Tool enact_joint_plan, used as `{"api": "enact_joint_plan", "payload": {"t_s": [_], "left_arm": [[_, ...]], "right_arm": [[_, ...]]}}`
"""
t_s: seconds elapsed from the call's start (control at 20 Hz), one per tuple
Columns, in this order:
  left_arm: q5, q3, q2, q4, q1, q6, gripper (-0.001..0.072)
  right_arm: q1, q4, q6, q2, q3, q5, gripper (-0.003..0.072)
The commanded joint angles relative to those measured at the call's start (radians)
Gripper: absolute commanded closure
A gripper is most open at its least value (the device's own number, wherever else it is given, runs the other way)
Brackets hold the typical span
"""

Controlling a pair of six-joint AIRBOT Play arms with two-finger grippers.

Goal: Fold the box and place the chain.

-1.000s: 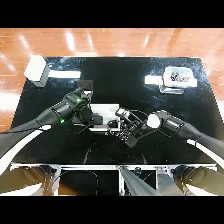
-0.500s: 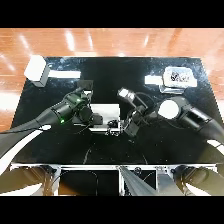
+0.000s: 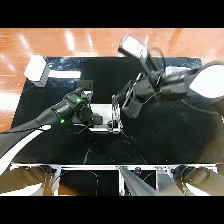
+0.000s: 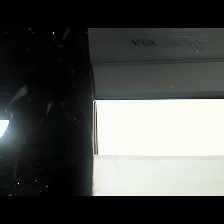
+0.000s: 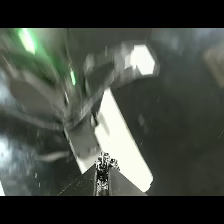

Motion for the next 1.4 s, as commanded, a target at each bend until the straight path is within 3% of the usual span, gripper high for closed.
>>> {"api": "enact_joint_plan", "payload": {"t_s": [0.0, 0.4, 0.95, 1.15, 1.35], "left_arm": [[0.000, 0.000, 0.000, -0.001, -0.001, 0.000, 0.0688], [-0.004, 0.000, 0.000, -0.001, -0.001, 0.000, 0.0688], [-0.007, 0.000, 0.000, -0.001, -0.001, 0.000, 0.0688], [-0.006, 0.000, 0.000, -0.001, -0.001, 0.000, 0.0688], [-0.007, 0.000, 0.000, -0.001, -0.001, 0.000, 0.0688]], "right_arm": [[0.000, 0.001, 0.019, 0.002, 0.123, 0.001, 0.0659], [0.000, 0.205, -0.018, 0.002, 0.157, -0.222, 0.0670], [0.000, 0.266, -0.057, 0.001, 0.157, -0.332, 0.0671], [0.000, 0.257, -0.056, 0.001, 0.156, -0.237, 0.0669], [0.000, 0.251, -0.052, -0.006, 0.106, 0.069, 0.0668]]}}
